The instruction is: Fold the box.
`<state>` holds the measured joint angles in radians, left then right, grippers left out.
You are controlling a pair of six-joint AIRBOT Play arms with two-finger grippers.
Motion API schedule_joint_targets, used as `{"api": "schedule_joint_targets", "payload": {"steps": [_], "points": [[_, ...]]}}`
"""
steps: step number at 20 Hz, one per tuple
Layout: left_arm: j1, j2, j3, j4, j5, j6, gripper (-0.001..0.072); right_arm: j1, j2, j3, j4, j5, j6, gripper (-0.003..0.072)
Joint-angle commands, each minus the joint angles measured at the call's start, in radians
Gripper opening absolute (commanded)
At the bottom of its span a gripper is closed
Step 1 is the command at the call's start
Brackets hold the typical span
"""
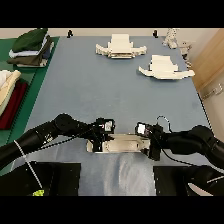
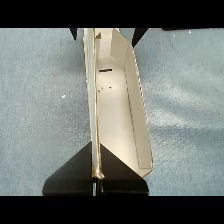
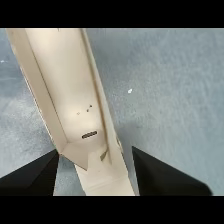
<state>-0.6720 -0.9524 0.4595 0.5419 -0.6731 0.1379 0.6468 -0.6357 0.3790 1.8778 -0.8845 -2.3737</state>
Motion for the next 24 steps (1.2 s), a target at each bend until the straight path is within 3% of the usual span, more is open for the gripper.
{"api": "schedule_joint_targets", "payload": {"steps": [1,14,20,24], "points": [[0.0,0.0,0.0,0.0,0.0,0.0,0.0011,-0.158,-0.066,-0.008,0.282,-0.009,-0.422,0.072],[0.0,0.0,0.0,0.0,0.0,0.0,0.0012,-0.172,-0.05,-0.011,0.296,-0.033,-0.429,0.0718],[0.0,0.0,0.0,0.0,0.0,0.0,0.0011,-0.174,-0.132,-0.064,0.416,0.024,-0.628,0.0718],[0.0,0.0,0.0,0.0,0.0,0.0,0.0012,-0.174,-0.18,-0.082,0.424,0.057,-0.63,0.0718]]}}
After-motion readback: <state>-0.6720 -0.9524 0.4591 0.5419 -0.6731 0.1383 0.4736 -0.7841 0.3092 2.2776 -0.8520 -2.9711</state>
